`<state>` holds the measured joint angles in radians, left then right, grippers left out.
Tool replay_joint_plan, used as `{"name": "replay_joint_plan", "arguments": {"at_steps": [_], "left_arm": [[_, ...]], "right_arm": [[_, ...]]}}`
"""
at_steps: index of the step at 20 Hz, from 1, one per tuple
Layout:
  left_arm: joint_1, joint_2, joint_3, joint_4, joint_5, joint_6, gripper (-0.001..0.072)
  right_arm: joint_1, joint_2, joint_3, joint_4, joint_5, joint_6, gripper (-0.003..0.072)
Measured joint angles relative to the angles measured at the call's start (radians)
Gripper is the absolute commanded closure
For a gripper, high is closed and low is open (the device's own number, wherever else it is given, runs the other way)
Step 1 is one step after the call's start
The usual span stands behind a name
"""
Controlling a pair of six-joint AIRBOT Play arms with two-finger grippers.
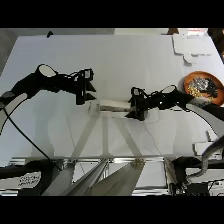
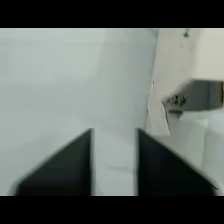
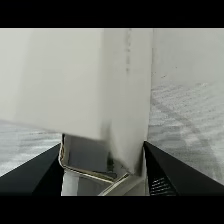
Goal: Fold the box and place the chain.
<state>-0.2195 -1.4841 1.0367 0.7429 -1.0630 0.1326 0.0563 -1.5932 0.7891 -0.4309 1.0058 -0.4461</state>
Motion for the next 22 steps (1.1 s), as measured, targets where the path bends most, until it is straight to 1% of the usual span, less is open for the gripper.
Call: {"name": "replay_joint_plan", "arguments": {"at_steps": [3,5,7,9,11,14,17,19,22], "left_arm": [[-0.002,0.032,-0.002,0.063,-0.108,-0.078,0.0696],[-0.019,0.041,-0.007,0.066,-0.189,-0.103,0.0696],[-0.042,0.047,-0.012,0.014,-0.235,-0.118,0.0697],[-0.064,0.049,-0.014,-0.089,-0.253,-0.126,0.0699],[-0.077,0.050,-0.016,-0.174,-0.222,-0.129,0.0699],[-0.087,0.051,-0.016,-0.245,-0.101,-0.133,0.0698],[-0.091,0.044,-0.016,-0.278,0.044,-0.133,0.0696],[-0.092,0.024,-0.016,-0.290,0.118,-0.133,0.0696],[-0.093,-0.033,-0.016,-0.295,0.171,-0.134,0.0696]], "right_arm": [[0.000,0.000,0.000,0.000,0.000,0.000,0.0288],[0.000,0.000,0.000,0.001,0.000,0.000,0.0288],[0.000,0.000,0.000,0.001,0.000,0.000,0.0288],[0.000,0.000,0.000,0.001,0.000,0.000,0.0288],[0.000,0.000,0.000,0.001,0.000,0.000,0.0288],[0.000,0.000,0.000,0.001,0.000,0.000,0.0288],[0.000,0.000,0.000,0.002,0.000,0.001,0.0288],[0.000,0.000,0.000,0.002,0.000,0.001,0.0288],[0.000,0.000,0.000,0.002,0.000,0.001,0.0288]]}}
